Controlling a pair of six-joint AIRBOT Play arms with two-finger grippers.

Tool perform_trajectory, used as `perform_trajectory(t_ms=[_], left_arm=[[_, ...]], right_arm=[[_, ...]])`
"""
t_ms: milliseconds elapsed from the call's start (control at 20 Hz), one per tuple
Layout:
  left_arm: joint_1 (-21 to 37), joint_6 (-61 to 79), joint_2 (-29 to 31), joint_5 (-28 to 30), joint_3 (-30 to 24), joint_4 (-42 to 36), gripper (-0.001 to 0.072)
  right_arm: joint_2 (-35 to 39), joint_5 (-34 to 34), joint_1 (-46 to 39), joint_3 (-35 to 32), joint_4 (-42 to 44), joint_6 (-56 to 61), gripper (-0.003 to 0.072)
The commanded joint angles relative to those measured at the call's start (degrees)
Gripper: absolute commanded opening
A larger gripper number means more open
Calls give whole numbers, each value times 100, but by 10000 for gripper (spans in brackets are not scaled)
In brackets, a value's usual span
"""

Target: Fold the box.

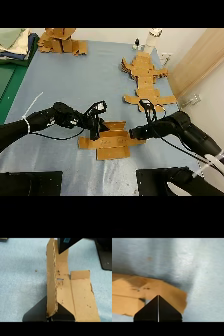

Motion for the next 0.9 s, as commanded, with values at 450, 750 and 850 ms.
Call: perform_trajectory(t_ms=[450, 750, 850], left_arm=[[2, 7, -2, 0, 4, 0, 12], [2, 7, -2, 0, 4, 0, 12], [0, 7, -2, -2, 4, 0, 12]], right_arm=[[195, -529, 3497, -149, -1392, -1784, 584], [-531, -319, 3650, -149, -1388, -2092, 616], [-789, -149, 3650, -149, -1464, -2120, 615]])
